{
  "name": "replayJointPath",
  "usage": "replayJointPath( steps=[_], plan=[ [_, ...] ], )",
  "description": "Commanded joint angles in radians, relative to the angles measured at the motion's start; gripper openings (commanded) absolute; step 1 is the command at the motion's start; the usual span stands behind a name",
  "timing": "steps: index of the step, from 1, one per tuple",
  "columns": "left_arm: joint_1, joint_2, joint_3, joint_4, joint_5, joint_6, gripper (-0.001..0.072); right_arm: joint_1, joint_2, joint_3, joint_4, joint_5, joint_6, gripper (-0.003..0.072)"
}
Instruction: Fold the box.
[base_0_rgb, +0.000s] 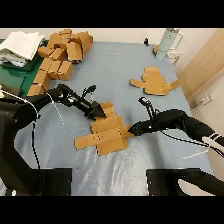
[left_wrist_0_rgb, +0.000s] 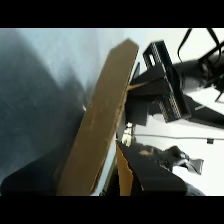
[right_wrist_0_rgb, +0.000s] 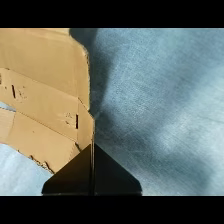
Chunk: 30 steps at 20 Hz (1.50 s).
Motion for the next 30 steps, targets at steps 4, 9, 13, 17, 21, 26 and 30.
replayJointPath(
  steps=[4,9,13,17,21,26,30],
  plan=[
    [0.015,-0.005,0.005,0.038,-0.058,0.017,0.0305,0.001,0.001,0.0,-0.006,0.005,0.0,0.0002],
    [0.02,-0.005,0.006,0.039,0.005,0.019,0.0301,0.001,0.001,0.0,-0.014,0.004,0.0,0.0002],
    [0.026,-0.005,0.006,0.037,0.015,0.037,0.0018,0.001,0.001,0.0,-0.015,0.004,0.0,0.0002],
    [0.021,-0.005,0.006,0.011,0.017,0.076,0.0016,0.001,0.0,0.0,-0.015,0.004,0.0,0.0019],
    [0.005,-0.005,0.014,-0.013,0.037,0.125,0.0015,-0.009,0.001,0.006,-0.041,0.008,0.018,0.0352],
    [-0.086,0.069,0.013,-0.01,0.161,0.333,0.0011,-0.145,0.001,0.151,-0.31,-0.043,0.339,0.0353],
    [-0.176,0.164,-0.045,-0.009,0.251,0.464,0.0011,-0.249,0.001,0.266,-0.31,-0.113,0.417,0.0217]
  ],
)
